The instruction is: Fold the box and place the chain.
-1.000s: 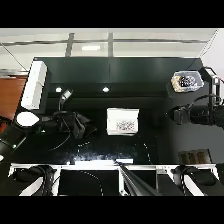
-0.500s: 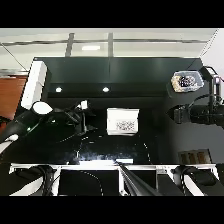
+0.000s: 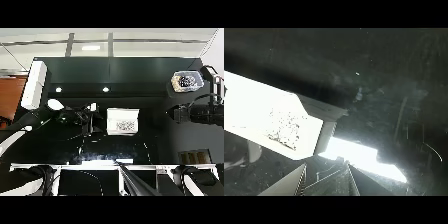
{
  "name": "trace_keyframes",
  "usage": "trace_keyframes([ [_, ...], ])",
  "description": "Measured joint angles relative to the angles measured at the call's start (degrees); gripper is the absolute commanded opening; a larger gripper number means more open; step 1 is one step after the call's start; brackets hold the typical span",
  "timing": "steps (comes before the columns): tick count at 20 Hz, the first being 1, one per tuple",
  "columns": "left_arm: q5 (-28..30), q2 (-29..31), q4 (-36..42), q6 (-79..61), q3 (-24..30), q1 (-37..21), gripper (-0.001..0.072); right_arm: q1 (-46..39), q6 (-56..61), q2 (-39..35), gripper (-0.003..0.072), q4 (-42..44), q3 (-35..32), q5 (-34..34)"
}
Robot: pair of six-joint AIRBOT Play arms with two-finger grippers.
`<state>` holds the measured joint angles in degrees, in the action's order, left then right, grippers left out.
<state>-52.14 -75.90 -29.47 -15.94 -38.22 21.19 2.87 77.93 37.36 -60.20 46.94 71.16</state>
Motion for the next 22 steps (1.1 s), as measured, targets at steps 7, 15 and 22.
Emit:
trace_keyframes([
  [7, 0.0, -1.9, 1.3, 0.2, -1.5, 2.8, 0.0705, 0.0, -0.7, 0.0, 0.0315, -0.1, 0.0, -1.6],
  [15, -0.5, -4.8, 1.5, 1.3, -3.2, 4.4, 0.0705, 0.0, -0.9, 0.0, 0.0315, -0.1, 0.0, -1.8],
  [22, 0.7, -5.3, 1.6, 2.0, -3.7, 5.0, 0.0705, 0.0, -0.9, 0.0, 0.0315, -0.1, 0.0, -1.8],
])
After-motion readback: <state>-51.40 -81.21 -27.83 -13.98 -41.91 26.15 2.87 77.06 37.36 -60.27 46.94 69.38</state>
